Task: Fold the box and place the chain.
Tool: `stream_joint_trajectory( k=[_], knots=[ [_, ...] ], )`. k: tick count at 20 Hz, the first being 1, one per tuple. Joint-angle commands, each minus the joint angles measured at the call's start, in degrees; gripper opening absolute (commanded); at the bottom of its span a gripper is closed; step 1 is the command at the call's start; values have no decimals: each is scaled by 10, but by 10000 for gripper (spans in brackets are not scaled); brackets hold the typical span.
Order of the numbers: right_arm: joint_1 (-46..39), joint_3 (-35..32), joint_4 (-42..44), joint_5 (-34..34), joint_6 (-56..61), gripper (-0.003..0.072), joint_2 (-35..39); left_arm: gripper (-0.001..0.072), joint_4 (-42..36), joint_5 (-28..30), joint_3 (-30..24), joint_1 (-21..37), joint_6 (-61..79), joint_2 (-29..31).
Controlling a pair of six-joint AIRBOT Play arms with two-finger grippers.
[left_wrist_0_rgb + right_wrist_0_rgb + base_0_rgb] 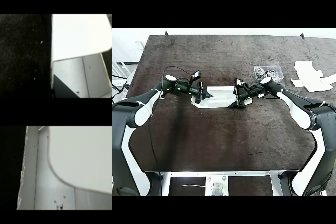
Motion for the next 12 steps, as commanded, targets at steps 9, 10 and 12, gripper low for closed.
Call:
stream_joint_trajectory(
  k=[9, 10, 12],
  knots=[
    [0, 2, 3, 5, 27, 634, -4, 18, 0, 0, 0, 0, 0, 0],
    [0, 2, 3, 5, 27, 594, -4, 18, 0, 0, 0, 0, 0, 0],
    [0, 2, 3, 5, 29, 583, -4, 18, 0, 0, 0, 0, 0, 0]
  ],
)
